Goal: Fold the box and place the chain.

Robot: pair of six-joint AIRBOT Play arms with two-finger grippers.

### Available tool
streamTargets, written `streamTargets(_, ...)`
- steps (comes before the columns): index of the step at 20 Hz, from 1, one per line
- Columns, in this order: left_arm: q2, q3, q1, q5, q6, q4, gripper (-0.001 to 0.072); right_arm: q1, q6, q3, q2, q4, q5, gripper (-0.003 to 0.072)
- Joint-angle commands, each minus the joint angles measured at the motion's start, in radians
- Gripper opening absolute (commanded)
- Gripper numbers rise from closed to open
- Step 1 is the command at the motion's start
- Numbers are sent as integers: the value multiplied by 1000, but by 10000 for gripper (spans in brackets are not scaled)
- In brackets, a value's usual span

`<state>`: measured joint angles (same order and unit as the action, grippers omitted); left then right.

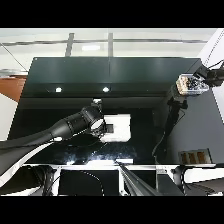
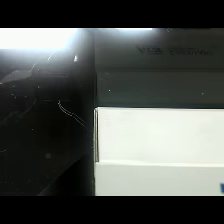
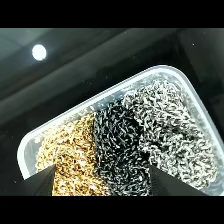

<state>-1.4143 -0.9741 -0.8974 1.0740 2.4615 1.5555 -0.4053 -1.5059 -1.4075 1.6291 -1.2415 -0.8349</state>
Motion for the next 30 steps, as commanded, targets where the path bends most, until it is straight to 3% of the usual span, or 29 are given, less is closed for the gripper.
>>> streamTargets(1, 0, 0, 0, -4, 0, -1, 28, 0, -60, -1, 0, 69, 8, 666)
streamTargets(7, 0, 0, 0, -5, 0, -1, 28, 3, -174, -1, 1, 151, -3, 665)
streamTargets(9, 0, 0, 0, -5, 0, 0, 28, 13, -193, -1, 1, 151, -2, 572)
streamTargets(15, 0, 0, 0, -4, 0, 0, 28, 47, -251, -1, 10, 141, -7, 569)
streamTargets(23, 0, 0, 0, -5, 0, 0, 28, 54, -343, -1, 46, 64, -108, 569)
streamTargets(30, 0, 0, 0, -19, 0, -1, 28, 61, -373, -1, 86, 61, -97, 570)
